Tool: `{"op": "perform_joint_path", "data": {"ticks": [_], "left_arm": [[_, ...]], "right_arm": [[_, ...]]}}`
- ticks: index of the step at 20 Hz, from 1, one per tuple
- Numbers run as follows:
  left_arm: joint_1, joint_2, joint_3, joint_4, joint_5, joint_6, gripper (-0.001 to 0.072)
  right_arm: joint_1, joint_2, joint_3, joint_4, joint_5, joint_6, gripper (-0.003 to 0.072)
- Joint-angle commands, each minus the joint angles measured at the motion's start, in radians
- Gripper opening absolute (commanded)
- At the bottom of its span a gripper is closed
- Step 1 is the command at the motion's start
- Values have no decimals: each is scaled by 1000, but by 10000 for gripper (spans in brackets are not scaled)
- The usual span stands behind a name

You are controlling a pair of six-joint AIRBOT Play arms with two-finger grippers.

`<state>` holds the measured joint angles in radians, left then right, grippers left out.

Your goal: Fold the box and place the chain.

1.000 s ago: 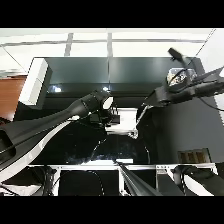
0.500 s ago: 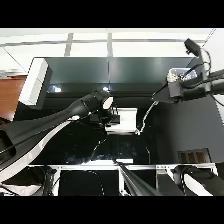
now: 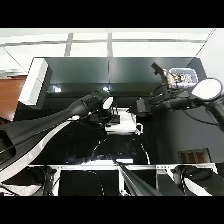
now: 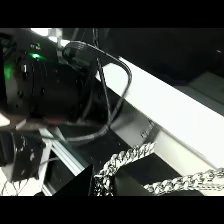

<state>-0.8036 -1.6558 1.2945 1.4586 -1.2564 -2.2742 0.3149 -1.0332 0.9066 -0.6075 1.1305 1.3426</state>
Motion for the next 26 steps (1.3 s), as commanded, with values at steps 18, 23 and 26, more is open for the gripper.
{"op": "perform_joint_path", "data": {"ticks": [18,23,26], "left_arm": [[0,-1,1,3,-1,0,33],[0,-1,1,3,-2,0,33],[0,-1,1,3,-2,0,32]], "right_arm": [[-433,-243,-28,-527,-483,252,708],[-433,-568,259,-554,-431,283,702],[-433,-668,363,-594,-375,320,701]]}}
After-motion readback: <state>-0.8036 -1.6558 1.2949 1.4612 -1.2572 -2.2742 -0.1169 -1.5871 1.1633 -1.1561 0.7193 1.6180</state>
